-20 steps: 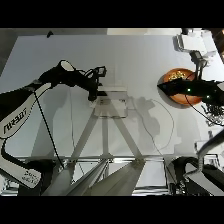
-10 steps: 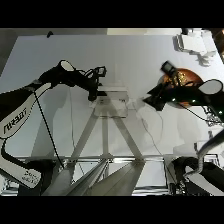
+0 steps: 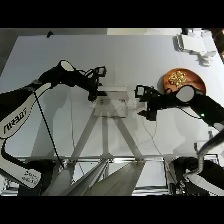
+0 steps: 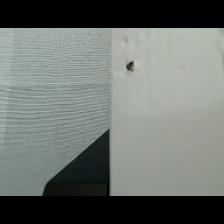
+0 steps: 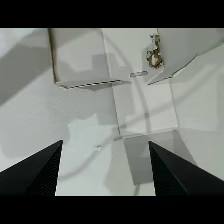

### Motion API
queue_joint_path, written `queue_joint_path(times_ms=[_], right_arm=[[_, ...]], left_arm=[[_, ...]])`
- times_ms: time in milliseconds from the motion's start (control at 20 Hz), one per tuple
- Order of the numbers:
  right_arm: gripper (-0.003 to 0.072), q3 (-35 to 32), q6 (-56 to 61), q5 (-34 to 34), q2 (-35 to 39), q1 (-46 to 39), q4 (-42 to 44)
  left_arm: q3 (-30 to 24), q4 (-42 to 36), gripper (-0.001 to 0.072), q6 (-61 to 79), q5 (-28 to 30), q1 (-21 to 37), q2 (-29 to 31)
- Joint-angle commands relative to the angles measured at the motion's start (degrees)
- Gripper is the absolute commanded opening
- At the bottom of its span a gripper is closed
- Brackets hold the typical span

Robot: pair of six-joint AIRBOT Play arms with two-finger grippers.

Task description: Fold the box and place the chain.

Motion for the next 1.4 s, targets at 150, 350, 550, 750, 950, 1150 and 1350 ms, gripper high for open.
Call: queue_joint_path(times_ms=[150,350,550,750,950,1150,1350], right_arm=[[0.0608,0.0,-5.7,-6.7,-8.9,0.7,8.5],[0.0609,-0.1,-8.4,-11.2,-12.2,2.5,11.0],[0.0609,-0.1,-7.6,-13.9,-14.3,5.6,11.1],[0.0609,-0.1,0.2,-13.5,-14.3,6.2,10.9],[0.0609,-0.1,10.1,-11.5,-14.2,6.2,10.9],[0.0609,-0.1,11.0,-9.4,-12.7,6.2,11.0],[0.0609,-0.1,11.1,-9.2,-10.2,6.1,11.0]], left_arm=[[0.0,0.0,0.0007,0.0,0.0,0.0,0.0],[0.0,0.0,0.0007,0.0,0.0,0.0,0.0],[0.0,0.0,0.0007,0.0,0.0,0.0,0.0],[0.0,0.0,0.0007,0.0,0.0,0.0,0.0],[0.0,0.0,0.0007,0.0,0.0,0.0,0.0],[0.0,0.0,0.0007,0.0,0.0,0.0,0.0],[0.0,0.0,0.0007,0.0,0.0,0.0,0.0]])
